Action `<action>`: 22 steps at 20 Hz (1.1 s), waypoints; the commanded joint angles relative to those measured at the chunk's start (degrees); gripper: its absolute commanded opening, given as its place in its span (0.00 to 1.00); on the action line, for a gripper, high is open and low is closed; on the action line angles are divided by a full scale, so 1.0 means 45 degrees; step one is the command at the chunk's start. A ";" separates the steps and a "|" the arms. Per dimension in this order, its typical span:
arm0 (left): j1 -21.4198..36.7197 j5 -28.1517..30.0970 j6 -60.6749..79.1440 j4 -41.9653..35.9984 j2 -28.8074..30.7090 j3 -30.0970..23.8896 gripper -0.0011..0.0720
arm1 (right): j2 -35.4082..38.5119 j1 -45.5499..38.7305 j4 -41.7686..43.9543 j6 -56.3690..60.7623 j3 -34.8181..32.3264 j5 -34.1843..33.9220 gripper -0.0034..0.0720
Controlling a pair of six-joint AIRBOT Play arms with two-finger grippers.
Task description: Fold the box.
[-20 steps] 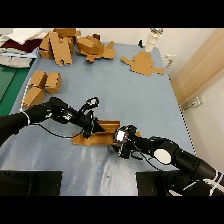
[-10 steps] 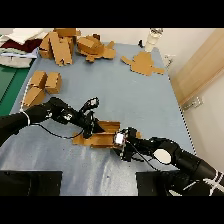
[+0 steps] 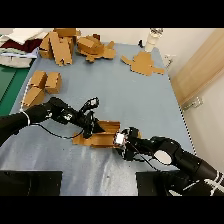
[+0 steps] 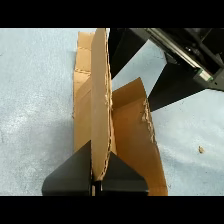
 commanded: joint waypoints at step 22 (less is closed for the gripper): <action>0.0010 0.0044 0.0005 0.0000 -0.0005 0.0015 0.03 | -0.2759 -0.0670 -0.1073 -0.0923 0.0860 -0.0831 0.94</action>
